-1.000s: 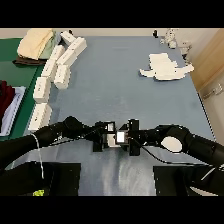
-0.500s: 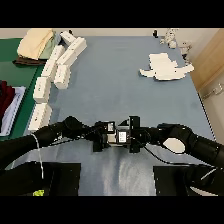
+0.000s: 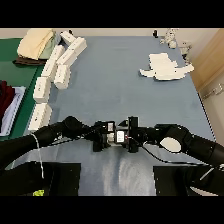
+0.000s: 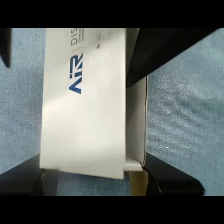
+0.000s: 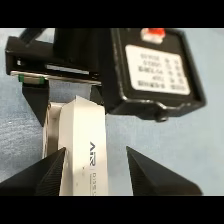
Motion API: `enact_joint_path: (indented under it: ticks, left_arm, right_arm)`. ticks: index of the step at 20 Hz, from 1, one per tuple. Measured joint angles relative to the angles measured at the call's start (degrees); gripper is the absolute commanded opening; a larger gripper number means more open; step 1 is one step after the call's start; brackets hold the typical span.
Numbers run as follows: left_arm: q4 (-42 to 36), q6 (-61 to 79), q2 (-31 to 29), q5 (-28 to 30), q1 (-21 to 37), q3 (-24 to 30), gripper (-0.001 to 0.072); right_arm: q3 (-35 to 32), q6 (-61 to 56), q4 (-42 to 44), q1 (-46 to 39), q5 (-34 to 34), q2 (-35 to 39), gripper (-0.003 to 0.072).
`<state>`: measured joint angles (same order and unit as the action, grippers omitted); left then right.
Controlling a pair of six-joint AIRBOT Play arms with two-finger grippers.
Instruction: Fold the box.
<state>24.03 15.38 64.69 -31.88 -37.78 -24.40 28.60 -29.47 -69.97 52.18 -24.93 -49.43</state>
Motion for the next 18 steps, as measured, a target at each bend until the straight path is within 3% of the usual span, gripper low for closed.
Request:
enact_joint_path:
  ticks: [16,18]
  left_arm:
    - [0.1,0.0,0.0,-0.2,-0.1,0.0,0.0425]
    - [0.0,0.0,0.0,-0.2,-0.1,0.0,0.0425]
  right_arm:
    - [0.0,0.0,4.2,0.0,-4.9,1.2,0.0587]
    - [0.0,0.0,5.3,0.0,-5.4,1.8,0.0543]
